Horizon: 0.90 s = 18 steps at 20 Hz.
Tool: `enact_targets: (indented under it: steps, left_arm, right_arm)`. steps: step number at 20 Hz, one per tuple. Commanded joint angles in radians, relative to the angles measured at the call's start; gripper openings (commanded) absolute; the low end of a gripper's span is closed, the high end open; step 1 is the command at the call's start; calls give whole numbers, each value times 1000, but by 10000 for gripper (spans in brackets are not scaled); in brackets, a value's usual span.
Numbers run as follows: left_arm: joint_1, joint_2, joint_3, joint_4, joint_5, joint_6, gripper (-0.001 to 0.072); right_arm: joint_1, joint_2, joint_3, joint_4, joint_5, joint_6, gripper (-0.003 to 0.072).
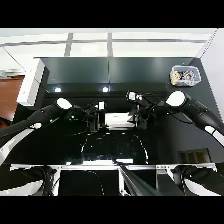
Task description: Fold the box and place the chain.
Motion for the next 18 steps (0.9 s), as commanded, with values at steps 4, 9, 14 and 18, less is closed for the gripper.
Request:
enact_targets:
  steps: [4,9,14,18]
  left_arm:
    - [-1,0,0,0,0,0,424]
    - [-1,0,0,0,0,0,424]
    - [-1,0,0,-1,0,0,424]
    - [-1,0,0,0,0,0,424]
  right_arm:
    - [1,0,-1,-12,0,1,235]
    - [1,0,-1,-13,1,1,238]
    - [1,-3,-6,-13,0,1,389]
    - [13,-7,-18,-23,-5,1,392]
